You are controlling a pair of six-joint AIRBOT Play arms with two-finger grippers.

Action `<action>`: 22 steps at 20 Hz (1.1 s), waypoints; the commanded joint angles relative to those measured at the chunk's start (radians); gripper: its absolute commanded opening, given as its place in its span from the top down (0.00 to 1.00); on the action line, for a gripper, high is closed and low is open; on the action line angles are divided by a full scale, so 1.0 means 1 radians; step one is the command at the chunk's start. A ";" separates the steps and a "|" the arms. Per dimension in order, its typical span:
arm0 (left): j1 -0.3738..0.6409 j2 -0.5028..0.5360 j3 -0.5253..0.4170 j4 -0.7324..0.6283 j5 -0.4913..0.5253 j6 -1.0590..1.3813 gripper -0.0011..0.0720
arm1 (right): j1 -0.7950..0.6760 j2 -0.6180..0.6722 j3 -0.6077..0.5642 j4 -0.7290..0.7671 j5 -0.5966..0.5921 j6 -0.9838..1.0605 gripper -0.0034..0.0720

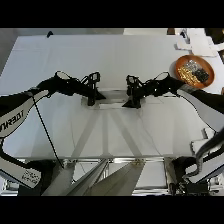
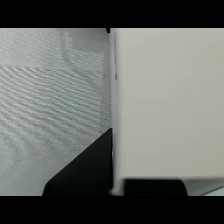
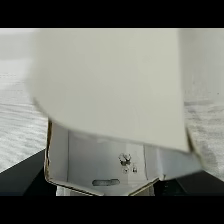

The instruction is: Fold the box and place the chain.

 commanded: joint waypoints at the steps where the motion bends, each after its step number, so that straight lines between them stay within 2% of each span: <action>1: 0.000 0.000 0.000 0.000 0.001 0.000 0.96 | 0.001 -0.001 0.000 0.001 -0.001 0.000 0.25; 8: 0.000 0.000 0.000 0.000 0.001 0.000 0.96 | 0.001 -0.001 0.000 -0.003 -0.001 0.000 0.26; 9: 0.000 0.000 0.000 0.000 0.001 0.000 0.96 | 0.001 -0.001 0.000 -0.005 -0.002 0.000 0.28; 11: 0.000 0.001 0.000 0.000 0.001 0.000 0.96 | 0.001 -0.001 0.000 -0.007 -0.001 0.000 0.43; 22: 0.000 0.001 0.000 0.000 0.001 0.000 0.96 | 0.001 0.000 0.000 -0.007 0.000 0.000 0.42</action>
